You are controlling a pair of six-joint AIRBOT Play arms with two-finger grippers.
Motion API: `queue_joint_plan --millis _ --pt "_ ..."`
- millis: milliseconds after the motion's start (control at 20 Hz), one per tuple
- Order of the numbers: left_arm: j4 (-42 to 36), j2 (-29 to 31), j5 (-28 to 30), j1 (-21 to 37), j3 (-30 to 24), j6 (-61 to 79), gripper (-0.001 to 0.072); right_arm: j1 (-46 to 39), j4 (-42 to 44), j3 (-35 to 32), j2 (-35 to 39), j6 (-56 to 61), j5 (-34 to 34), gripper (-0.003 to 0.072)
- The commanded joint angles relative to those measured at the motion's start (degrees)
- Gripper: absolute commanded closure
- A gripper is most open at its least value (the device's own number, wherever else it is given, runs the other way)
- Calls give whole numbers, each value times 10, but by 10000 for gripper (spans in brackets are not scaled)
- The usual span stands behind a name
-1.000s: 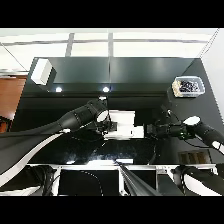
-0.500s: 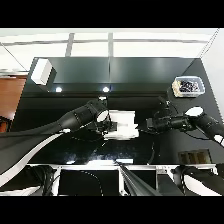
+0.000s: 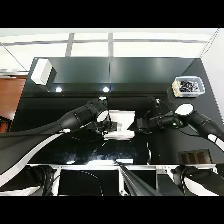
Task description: Fold the box and place the chain.
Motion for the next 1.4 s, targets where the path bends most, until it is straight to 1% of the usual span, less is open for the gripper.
queue_joint_plan --millis 0,100,300,350,400,500,600,650,800,850,950,1000,1050,1350 --pt "0 0 3 0 0 0 682 53 -61 25 0 99 -34 142" --pt "0 0 2 0 0 0 682 78 -130 38 0 167 -47 142" --pt "0 0 2 0 0 0 682 118 -224 63 0 263 -62 144" --pt "0 0 2 0 0 0 682 127 -244 70 0 278 -61 224" --pt "0 0 2 0 0 0 682 137 -262 78 0 293 -62 262" --pt "0 0 3 0 0 0 682 158 -308 92 0 342 -66 262" --pt "0 0 2 0 0 0 682 183 -373 111 -3 413 -69 262" --pt "0 0 2 0 0 0 682 193 -391 126 -7 426 -67 263" --pt "0 0 2 0 0 0 682 216 -449 174 -42 480 -19 265" --pt "0 0 3 0 0 0 682 226 -464 187 -56 498 0 264" --pt "0 0 2 0 0 0 682 247 -490 199 -74 532 16 265" --pt "0 0 2 0 0 0 682 259 -506 200 -80 551 19 342" --pt "0 0 2 0 0 0 682 268 -519 200 -85 567 21 365" --pt "0 0 2 0 0 0 682 274 -519 200 -96 601 22 375"
